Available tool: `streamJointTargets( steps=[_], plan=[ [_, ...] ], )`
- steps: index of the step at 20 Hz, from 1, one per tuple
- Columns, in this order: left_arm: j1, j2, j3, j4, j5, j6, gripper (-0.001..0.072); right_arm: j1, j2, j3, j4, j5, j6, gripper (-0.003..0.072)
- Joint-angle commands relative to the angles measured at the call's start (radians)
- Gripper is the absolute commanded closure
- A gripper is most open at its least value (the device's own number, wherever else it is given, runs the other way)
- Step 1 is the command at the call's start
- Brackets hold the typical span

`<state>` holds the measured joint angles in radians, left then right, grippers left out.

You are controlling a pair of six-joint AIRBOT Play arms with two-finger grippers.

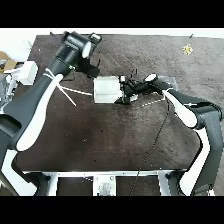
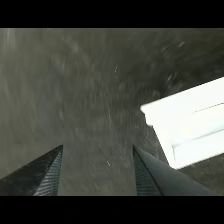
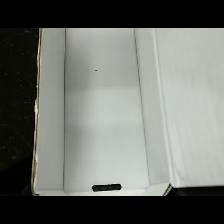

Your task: Fold the box and place the chain.

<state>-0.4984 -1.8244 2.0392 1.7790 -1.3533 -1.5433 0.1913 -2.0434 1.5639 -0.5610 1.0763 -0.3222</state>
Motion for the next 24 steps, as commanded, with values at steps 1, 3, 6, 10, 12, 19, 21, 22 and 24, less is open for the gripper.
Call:
streamJointTargets(
  steps=[1, 3, 6, 10, 12, 19, 21, 22, 24],
  plan=[
    [0.117, 0.015, 0.000, -0.352, 0.080, 0.322, 0.0217, 0.001, 0.000, 0.000, 0.000, 0.000, 0.000, 0.0094],
    [0.213, 0.015, 0.000, -0.579, 0.060, 0.569, 0.0217, 0.001, 0.000, 0.000, 0.000, 0.000, 0.000, 0.0094],
    [0.335, 0.012, -0.026, -0.850, 0.061, 0.884, 0.0219, 0.001, -0.001, 0.000, 0.000, 0.000, 0.000, 0.0094],
    [0.391, 0.013, -0.043, -0.904, 0.112, 0.950, 0.0218, 0.001, -0.001, 0.000, 0.000, 0.000, 0.000, 0.0094],
    [0.391, 0.008, -0.043, -0.923, 0.142, 0.972, 0.0218, 0.001, 0.000, 0.000, 0.000, 0.000, 0.000, 0.0094],
    [0.461, -0.100, -0.237, -1.163, 0.003, 1.495, 0.0042, 0.001, 0.000, 0.000, 0.000, 0.000, 0.000, 0.0094],
    [0.473, -0.118, -0.312, -1.215, -0.043, 1.674, 0.0041, 0.001, 0.000, 0.000, 0.000, 0.000, 0.000, 0.0094],
    [0.472, -0.124, -0.351, -1.216, -0.037, 1.747, 0.0041, 0.001, -0.001, 0.000, 0.000, 0.000, 0.000, 0.0094],
    [0.469, -0.132, -0.422, -1.229, 0.006, 1.805, 0.0041, 0.001, -0.001, 0.000, 0.000, 0.000, 0.000, 0.0094]
  ],
)
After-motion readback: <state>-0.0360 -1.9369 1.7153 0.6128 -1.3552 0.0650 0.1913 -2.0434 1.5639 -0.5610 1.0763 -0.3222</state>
